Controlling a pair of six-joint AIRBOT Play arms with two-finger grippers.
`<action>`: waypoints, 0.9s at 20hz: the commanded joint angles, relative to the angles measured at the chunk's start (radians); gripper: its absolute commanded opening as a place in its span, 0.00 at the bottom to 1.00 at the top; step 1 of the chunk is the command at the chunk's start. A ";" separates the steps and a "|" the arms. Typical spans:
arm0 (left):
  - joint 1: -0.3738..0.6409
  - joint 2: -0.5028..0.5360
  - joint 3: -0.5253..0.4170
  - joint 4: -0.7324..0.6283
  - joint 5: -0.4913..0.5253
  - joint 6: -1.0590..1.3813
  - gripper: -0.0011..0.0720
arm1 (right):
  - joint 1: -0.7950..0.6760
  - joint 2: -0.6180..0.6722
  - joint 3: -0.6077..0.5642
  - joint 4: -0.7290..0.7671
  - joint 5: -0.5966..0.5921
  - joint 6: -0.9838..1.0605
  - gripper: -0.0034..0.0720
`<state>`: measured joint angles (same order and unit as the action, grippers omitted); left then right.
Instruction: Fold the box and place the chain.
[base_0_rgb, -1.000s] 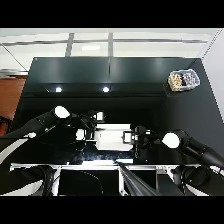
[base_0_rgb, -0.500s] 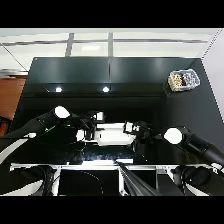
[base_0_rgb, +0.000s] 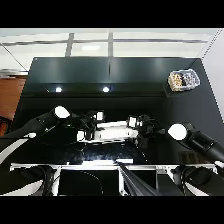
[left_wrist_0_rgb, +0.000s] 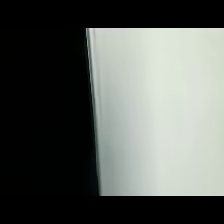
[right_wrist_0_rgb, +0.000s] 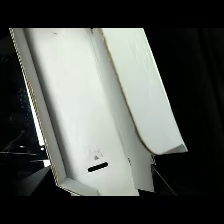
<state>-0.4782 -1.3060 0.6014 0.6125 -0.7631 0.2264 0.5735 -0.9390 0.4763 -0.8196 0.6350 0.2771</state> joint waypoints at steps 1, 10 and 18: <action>0.000 0.000 -0.001 0.000 0.000 0.002 0.06 | -0.002 -0.001 0.001 0.004 -0.050 -0.032 0.99; 0.000 0.000 -0.001 0.000 0.000 0.002 0.06 | -0.001 -0.032 0.001 0.069 -0.014 -0.084 0.99; 0.000 0.000 -0.001 0.000 0.000 0.002 0.06 | 0.000 -0.154 0.001 0.209 0.040 -0.264 0.98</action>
<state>-0.4782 -1.3060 0.6014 0.6132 -0.7635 0.2287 0.5728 -1.0527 0.4767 -0.6651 0.6510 0.1040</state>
